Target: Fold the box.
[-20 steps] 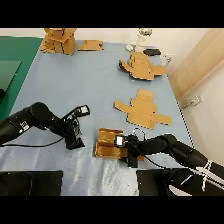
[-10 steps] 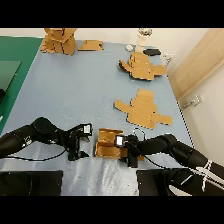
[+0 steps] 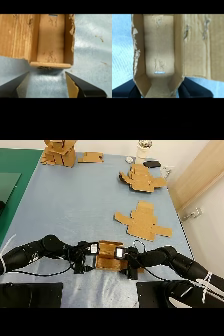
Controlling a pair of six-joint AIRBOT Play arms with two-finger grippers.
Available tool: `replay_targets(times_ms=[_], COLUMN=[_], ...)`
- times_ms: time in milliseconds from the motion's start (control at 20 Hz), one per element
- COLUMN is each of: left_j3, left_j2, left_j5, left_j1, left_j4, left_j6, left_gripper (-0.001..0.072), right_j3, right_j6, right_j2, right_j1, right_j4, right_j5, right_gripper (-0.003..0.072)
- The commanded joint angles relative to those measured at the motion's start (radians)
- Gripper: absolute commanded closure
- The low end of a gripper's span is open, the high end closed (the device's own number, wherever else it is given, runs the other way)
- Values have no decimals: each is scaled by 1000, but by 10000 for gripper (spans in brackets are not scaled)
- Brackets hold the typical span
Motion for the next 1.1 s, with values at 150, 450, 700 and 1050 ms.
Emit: replay_targets(times_ms=[150,450,700,1050], left_j3=[7,6,5,5], left_j2=[-8,-8,-28,-51], left_j5=[39,-18,-15,-21], left_j1=[-28,-9,-7,-8], left_j4=[-6,-12,-77,-97], left_j6=[26,54,81,94], left_gripper=[-11,-11,-11,-11], right_j3=[0,0,0,0], right_j6=[0,0,0,0], right_j2=[0,0,0,0], right_j1=[0,0,0,0], right_j4=[0,0,0,0], right_j5=[0,0,0,0], right_gripper=[97,97,96,97])
